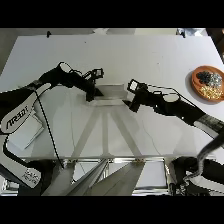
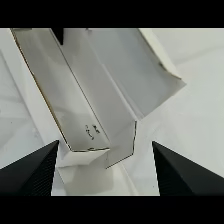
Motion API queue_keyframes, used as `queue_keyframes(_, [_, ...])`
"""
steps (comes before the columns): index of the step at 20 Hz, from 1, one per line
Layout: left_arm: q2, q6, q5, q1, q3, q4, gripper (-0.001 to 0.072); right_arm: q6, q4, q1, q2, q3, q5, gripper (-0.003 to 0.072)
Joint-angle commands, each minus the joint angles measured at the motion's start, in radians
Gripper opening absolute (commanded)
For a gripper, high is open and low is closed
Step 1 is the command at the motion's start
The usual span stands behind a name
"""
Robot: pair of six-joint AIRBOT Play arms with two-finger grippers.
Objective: Fold the box and place the chain.
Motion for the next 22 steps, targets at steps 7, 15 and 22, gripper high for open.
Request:
queue_keyframes(7, [0.000, 0.000, -0.002, 0.000, 0.000, 0.000, 0.0015, 0.290, -0.396, -0.084, -0.149, 0.213, 0.298, 0.0649])
queue_keyframes(15, [0.000, 0.000, -0.002, 0.000, 0.000, 0.000, 0.0015, 0.306, -0.469, -0.131, -0.229, 0.309, 0.433, 0.0649])
queue_keyframes(22, [0.000, 0.000, -0.002, 0.000, 0.000, 0.000, 0.0015, 0.305, -0.470, -0.131, -0.288, 0.376, 0.502, 0.0649])
